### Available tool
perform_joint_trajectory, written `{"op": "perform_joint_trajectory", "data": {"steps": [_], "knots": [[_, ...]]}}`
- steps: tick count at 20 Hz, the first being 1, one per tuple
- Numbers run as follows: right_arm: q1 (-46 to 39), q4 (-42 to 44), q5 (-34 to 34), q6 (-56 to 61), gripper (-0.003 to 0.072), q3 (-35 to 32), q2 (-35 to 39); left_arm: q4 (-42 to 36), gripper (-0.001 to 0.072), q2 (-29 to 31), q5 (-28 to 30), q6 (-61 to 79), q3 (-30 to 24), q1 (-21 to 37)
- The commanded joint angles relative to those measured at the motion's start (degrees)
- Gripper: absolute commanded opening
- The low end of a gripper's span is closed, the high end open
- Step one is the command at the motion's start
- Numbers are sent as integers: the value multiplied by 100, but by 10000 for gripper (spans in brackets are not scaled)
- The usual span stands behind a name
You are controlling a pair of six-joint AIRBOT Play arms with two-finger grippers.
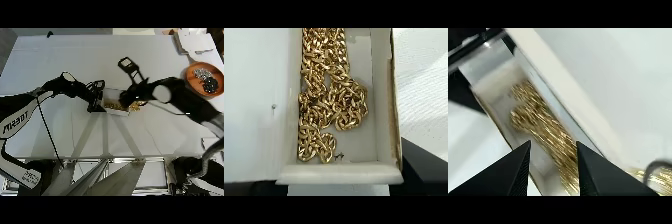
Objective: Fold the box and place the chain.
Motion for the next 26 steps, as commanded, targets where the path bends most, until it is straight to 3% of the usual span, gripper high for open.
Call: {"op": "perform_joint_trajectory", "data": {"steps": [1,3,6,7,10,14,17,26], "knots": [[-531,7,975,-1368,319,2,743,0,367,2,0,0,7,0],[-990,11,1207,-2192,332,2,866,0,367,2,0,2,7,0],[-1674,133,1252,-3237,579,-66,586,0,367,2,2,0,7,0],[-1803,160,1224,-3598,597,-103,439,0,367,2,0,2,7,0],[-1825,243,1143,-4605,597,-157,-144,0,367,2,0,2,7,0],[-1792,1263,1117,-6164,596,-157,-927,0,367,2,0,2,7,0],[-1792,1327,1036,-6876,596,-168,-1333,0,367,2,0,0,7,0],[-1790,1410,769,-7023,596,-170,-1961,0,367,2,0,2,7,0]]}}
